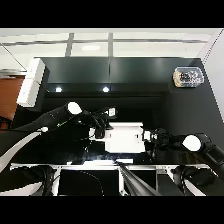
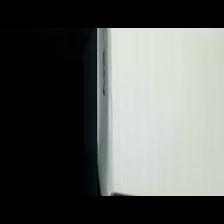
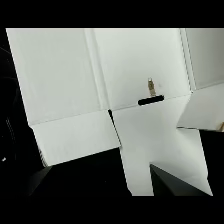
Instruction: Fold the box and place the chain.
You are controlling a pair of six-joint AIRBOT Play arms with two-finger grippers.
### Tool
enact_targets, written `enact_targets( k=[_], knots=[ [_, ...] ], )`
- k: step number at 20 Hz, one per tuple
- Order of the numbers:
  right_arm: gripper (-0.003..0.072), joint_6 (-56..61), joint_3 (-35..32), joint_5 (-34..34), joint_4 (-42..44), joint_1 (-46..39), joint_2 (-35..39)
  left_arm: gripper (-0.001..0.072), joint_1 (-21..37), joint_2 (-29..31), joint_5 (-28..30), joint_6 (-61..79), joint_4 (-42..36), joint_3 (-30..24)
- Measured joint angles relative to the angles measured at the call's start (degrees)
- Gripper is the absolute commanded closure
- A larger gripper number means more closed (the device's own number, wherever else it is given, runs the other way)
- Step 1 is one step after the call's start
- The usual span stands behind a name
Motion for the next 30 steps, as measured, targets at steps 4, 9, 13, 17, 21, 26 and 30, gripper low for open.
enact_targets(
  k=[4,9,13,17,21,26,30],
  knots=[
    [-0.0021,-0.59,0.0,-0.02,1.53,0.13,-0.07,0.0685,0.0,0.0,0.0,0.0,0.13,0.0],
    [-0.0022,-1.29,0.0,-0.24,3.1,0.61,-0.11,0.0685,0.0,0.0,-0.02,0.0,0.15,0.0],
    [-0.0022,-1.29,0.0,-1.84,4.13,3.39,-0.81,0.0685,0.0,0.0,-0.04,0.0,0.15,0.0],
    [-0.0021,-1.03,0.0,-4.83,4.42,7.32,-2.38,0.0685,0.0,0.0,-0.04,-0.02,0.15,0.0],
    [-0.0021,0.24,0.33,-7.21,4.83,9.66,-2.95,0.0684,0.0,0.0,-0.04,-0.02,0.15,0.0],
    [-0.0022,3.13,4.87,-7.15,2.32,9.22,-3.02,0.0684,0.0,0.0,-0.04,-0.04,0.15,0.0],
    [-0.0023,3.96,8.15,-6.73,3.32,4.81,-3.06,0.0684,0.0,-0.02,-0.04,-0.13,0.17,0.0]
  ],
)
